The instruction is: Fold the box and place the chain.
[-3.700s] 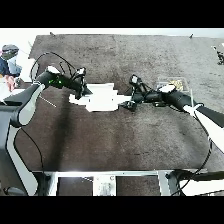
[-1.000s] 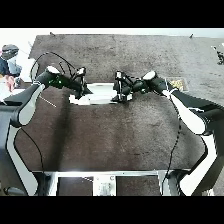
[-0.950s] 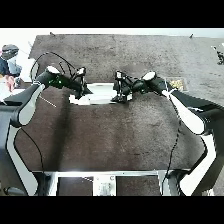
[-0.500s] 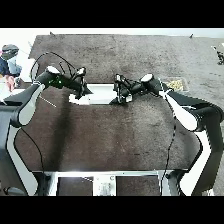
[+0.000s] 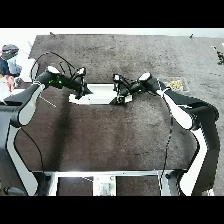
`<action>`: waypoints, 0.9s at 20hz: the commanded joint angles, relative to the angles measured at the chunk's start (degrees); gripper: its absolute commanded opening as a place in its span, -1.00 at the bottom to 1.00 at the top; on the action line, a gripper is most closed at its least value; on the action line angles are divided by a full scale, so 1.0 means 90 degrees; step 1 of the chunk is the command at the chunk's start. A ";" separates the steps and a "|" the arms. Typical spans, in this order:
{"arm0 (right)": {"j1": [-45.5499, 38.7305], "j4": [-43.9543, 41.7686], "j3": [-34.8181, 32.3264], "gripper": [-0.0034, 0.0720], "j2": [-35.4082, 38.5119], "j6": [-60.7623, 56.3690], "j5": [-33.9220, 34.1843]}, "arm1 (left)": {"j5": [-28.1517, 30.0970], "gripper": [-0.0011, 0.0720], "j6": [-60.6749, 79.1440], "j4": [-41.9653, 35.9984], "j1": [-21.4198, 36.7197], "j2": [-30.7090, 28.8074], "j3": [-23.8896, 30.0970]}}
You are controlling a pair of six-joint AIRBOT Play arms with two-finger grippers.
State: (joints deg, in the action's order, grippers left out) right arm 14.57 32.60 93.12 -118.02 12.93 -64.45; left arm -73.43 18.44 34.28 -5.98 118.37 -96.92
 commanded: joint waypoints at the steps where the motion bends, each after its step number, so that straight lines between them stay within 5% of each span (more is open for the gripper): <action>1: 0.0022 0.0073 0.0022 0.70 -0.0012 -0.0012 0.0036 | 0.0005 -0.94 0.0000 0.0000 0.0002 0.0002 0.0002; 18: 0.0119 0.0223 0.0022 0.65 -0.0027 -0.0056 0.0347 | 0.0005 -0.94 0.0000 0.0000 0.0002 0.0002 0.0002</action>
State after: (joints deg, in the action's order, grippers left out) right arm 15.59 33.52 93.27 -118.21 12.62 -62.22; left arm -73.38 18.44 34.26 -5.98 118.37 -96.92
